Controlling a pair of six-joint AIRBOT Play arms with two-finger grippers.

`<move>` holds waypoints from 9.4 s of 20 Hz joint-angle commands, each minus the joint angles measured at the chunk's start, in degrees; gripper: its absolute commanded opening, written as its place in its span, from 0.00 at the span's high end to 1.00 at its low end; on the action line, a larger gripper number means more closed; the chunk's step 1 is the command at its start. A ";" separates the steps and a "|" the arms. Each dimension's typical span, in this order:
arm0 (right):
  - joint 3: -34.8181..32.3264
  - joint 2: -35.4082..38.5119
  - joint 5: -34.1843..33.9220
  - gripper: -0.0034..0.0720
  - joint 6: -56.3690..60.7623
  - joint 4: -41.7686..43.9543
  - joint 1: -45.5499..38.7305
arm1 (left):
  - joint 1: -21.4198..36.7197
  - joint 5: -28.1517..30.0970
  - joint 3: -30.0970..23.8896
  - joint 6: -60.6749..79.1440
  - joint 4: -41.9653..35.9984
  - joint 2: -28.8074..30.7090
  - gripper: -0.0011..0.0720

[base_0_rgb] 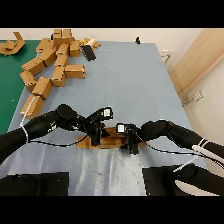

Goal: Fold the box.

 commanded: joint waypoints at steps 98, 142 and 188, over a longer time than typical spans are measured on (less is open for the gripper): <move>0.07 0.39 -1.49 0.17 1.49 0.11 0.02 | -24.83 56.59 -14.53 -80.89 -8.87 7.87 0.97; 0.17 0.44 -4.46 0.00 1.25 0.33 0.02 | -24.90 56.52 -14.53 -80.11 -8.90 7.87 0.97; 0.07 0.04 -1.57 0.19 1.46 -0.17 0.02 | -24.90 56.52 -14.51 -80.11 -8.90 7.87 0.97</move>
